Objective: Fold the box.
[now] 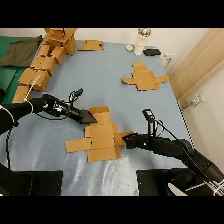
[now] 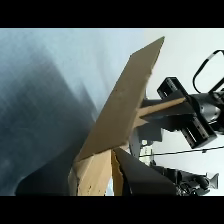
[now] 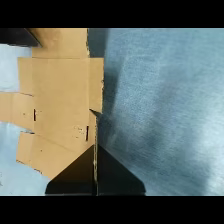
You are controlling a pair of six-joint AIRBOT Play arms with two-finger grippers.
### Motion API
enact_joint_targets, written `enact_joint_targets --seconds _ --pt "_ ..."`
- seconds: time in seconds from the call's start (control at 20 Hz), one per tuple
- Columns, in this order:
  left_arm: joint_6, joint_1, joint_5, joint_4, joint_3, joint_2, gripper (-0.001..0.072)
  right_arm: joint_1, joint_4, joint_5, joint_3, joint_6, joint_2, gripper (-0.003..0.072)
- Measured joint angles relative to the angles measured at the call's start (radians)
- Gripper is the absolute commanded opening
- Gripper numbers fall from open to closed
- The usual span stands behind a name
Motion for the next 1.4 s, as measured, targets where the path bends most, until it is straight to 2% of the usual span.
enact_joint_targets --seconds 0.05,0.1,0.3,0.35,0.4,0.45,0.5,0.65,0.8,0.85,0.95,1.0,1.2,1.4 --pt "0.004 0.002 -0.009 0.004 0.000 0.000 0.0087 0.000 0.000 0.000 0.000 0.000 -0.006 -0.0001" --pt "0.008 0.002 -0.013 0.005 0.000 0.000 0.0014 0.000 0.000 0.000 0.000 0.000 -0.010 -0.0001" --pt "0.042 0.002 -0.029 0.009 0.000 0.000 0.0013 0.000 0.000 0.000 0.000 0.000 -0.018 0.0003" --pt "0.052 0.001 -0.033 0.010 0.000 0.000 0.0013 0.000 0.000 0.000 0.000 0.000 -0.019 0.0025" --pt "0.065 0.000 -0.040 0.010 0.000 0.000 0.0013 0.000 0.000 0.001 0.000 0.000 -0.019 0.0179" --pt "0.076 -0.001 -0.049 0.013 0.000 0.000 0.0013 0.000 0.000 0.012 0.000 0.000 -0.020 0.0406" --pt "0.090 -0.002 -0.053 0.011 0.000 0.000 0.0013 0.000 0.000 0.019 0.001 0.000 -0.020 0.0464" --pt "0.123 -0.002 -0.089 0.005 0.010 0.001 0.0012 -0.025 -0.069 0.038 0.031 0.003 -0.021 0.0464" --pt "0.166 -0.014 -0.101 0.003 0.024 0.026 0.0012 -0.101 -0.235 0.010 0.120 0.061 -0.021 0.0451" --pt "0.187 -0.023 -0.086 0.003 0.026 0.043 0.0012 -0.131 -0.284 -0.013 0.156 0.088 -0.021 0.0368" --pt "0.243 -0.047 -0.048 0.003 0.029 0.080 0.0011 -0.185 -0.359 -0.082 0.225 0.137 -0.021 0.0073" --pt "0.273 -0.059 -0.028 0.002 0.027 0.097 0.0012 -0.203 -0.376 -0.117 0.253 0.155 -0.020 0.0003" --pt "0.414 -0.098 0.059 -0.030 -0.011 0.166 0.0011 -0.214 -0.335 -0.206 0.302 0.192 -0.021 0.0003" --pt "0.576 -0.123 0.160 -0.040 -0.098 0.270 0.0012 -0.165 -0.311 -0.203 0.315 0.211 -0.022 0.0003"
